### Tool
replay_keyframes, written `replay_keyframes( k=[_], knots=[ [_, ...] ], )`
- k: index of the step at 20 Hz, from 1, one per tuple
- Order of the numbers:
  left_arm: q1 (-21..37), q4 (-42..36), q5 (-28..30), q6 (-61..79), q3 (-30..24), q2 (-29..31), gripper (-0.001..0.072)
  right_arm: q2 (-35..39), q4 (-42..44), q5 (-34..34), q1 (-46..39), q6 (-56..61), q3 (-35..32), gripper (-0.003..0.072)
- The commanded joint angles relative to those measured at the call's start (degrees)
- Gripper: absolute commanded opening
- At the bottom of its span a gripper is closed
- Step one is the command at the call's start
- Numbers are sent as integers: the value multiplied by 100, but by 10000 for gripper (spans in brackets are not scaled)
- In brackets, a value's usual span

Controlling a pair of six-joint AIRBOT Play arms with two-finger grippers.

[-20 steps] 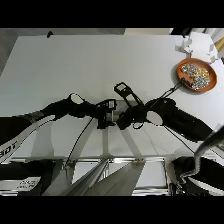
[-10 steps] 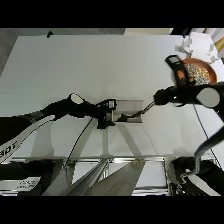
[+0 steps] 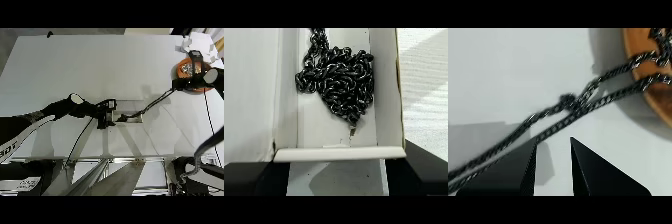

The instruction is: Fold the box and place the chain.

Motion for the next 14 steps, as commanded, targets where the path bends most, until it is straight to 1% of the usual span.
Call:
replay_keyframes(
  k=[1,3,6,11,12,13,14],
  knots=[
    [-2,0,0,2,-2,2,209,-1040,-164,177,-109,-114,837,263],
    [-2,0,2,2,-2,2,209,-1399,-155,306,-107,-116,1097,267],
    [-2,0,2,2,-2,2,209,-1738,-157,404,-109,-114,1108,267],
    [-2,0,0,2,-2,2,209,-1912,-136,544,-107,-111,1108,260],
    [-2,0,2,2,-2,2,209,-1912,-136,619,-107,-107,1108,226],
    [-2,0,2,2,-2,2,209,-1912,-136,691,-103,-105,1106,174],
    [-2,0,0,2,-2,2,209,-1910,-136,778,-92,-87,1108,104]
  ],
)
